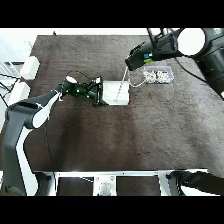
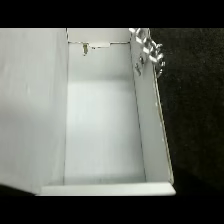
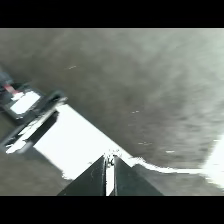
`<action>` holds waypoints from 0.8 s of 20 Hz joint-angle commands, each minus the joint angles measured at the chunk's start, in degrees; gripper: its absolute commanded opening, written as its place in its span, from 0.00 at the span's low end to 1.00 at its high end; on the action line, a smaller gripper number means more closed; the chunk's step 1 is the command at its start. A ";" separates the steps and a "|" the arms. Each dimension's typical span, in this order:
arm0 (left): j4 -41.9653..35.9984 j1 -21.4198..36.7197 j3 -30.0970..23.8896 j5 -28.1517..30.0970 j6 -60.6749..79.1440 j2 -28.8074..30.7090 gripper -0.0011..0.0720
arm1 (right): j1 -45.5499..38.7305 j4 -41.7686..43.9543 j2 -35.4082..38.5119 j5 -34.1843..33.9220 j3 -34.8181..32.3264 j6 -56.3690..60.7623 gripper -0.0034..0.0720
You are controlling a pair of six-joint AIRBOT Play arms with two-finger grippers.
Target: Fold the box and place the chain.
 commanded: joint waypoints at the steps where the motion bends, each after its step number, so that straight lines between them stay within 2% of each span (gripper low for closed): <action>1: 0.00 0.04 0.00 0.02 0.02 0.02 0.64 | -0.02 -6.45 2.14 0.24 0.55 0.24 0.07; 11: 0.00 0.04 0.00 0.02 0.02 0.02 0.63 | 0.42 -4.59 2.16 1.01 0.28 4.42 0.07; 16: 0.00 0.04 0.00 0.02 0.02 0.02 0.63 | 2.45 -4.59 1.97 0.20 -2.75 8.09 0.07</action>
